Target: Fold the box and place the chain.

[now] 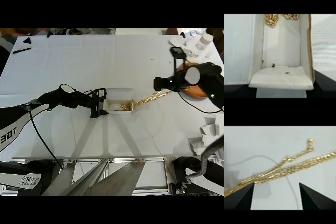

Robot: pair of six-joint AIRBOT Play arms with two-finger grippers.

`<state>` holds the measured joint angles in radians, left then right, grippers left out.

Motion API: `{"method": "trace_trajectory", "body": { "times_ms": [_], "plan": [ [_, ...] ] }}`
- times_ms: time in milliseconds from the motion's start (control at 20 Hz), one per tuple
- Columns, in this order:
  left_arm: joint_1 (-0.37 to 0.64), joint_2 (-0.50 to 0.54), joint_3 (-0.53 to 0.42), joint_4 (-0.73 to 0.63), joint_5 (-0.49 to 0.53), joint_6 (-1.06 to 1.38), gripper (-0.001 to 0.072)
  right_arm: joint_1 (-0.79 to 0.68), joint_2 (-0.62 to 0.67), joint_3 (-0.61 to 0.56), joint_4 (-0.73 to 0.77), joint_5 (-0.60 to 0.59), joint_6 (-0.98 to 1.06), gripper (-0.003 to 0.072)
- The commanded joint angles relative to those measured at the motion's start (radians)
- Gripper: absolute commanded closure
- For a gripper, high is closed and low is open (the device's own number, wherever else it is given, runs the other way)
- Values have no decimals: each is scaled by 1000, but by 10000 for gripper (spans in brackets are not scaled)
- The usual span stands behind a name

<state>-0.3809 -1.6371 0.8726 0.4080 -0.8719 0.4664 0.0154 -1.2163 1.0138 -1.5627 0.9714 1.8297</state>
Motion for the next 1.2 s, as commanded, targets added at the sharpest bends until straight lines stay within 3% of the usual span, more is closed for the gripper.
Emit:
{"method": "trace_trajectory", "body": {
  "times_ms": [0, 100, 250, 350, 650, 800, 850, 900, 950, 1150],
  "plan": [
    [0, 0, 0, 0, 0, 0, 392, -62, -58, 0, -69, 37, 158, -23],
    [0, 0, 0, 0, 0, 0, 392, -57, -111, 0, -83, 47, 300, -33],
    [0, 0, 0, 0, 0, 0, 392, -31, -180, 0, -87, -32, 469, -32],
    [0, 0, 0, 0, 0, 0, 392, -9, -222, 0, -88, -85, 528, -32],
    [0, 0, 0, 0, 0, 0, 392, 57, -337, 0, -90, -91, 716, -27],
    [0, 0, 0, 0, 0, 0, 392, 77, -374, 0, -90, -90, 733, 30],
    [0, 0, 0, 0, 0, 0, 392, 81, -378, 0, -90, -89, 732, 214],
    [0, 0, 0, 0, 0, 0, 392, 84, -377, 0, -90, -90, 732, 480],
    [0, 0, 0, 0, 0, 0, 392, 84, -377, 0, -90, -91, 732, 663],
    [0, 0, 0, 0, 0, 0, 392, 84, -342, 0, -99, -105, 678, 671]
  ]
}}
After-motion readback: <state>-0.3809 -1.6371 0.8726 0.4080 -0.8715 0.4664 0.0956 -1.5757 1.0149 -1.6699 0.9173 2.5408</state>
